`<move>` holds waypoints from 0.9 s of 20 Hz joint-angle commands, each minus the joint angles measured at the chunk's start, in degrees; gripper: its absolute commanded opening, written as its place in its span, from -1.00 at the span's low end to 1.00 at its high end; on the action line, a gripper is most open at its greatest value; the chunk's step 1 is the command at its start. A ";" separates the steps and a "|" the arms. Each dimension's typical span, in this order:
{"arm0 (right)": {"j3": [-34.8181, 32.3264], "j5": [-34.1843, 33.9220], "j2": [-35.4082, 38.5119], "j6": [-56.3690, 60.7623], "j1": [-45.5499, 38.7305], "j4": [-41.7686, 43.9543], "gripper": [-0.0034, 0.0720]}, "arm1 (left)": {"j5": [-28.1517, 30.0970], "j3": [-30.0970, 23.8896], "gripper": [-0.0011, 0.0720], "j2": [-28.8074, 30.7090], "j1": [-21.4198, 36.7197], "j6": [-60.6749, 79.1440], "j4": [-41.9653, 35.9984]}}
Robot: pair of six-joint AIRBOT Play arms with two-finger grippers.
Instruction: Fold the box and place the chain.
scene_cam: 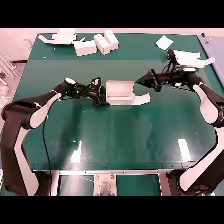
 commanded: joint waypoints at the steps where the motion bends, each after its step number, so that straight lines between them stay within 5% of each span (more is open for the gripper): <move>1: 0.04 -8.94 0.07 4.22 3.80 -5.66 -0.89 | -0.02 0.04 0.42 0.04 0.04 0.00 0.02; 8: 0.68 -22.38 0.07 5.42 7.43 -12.13 -0.88 | -0.07 0.04 0.42 0.04 0.04 0.00 0.02; 13: 3.67 -27.08 0.07 6.58 6.99 -12.17 -0.88 | -0.09 0.04 0.42 0.04 0.04 -0.02 0.02; 18: 3.43 -27.80 0.04 9.42 8.24 -21.62 -0.88 | -0.09 0.04 0.42 0.04 0.04 -0.02 0.02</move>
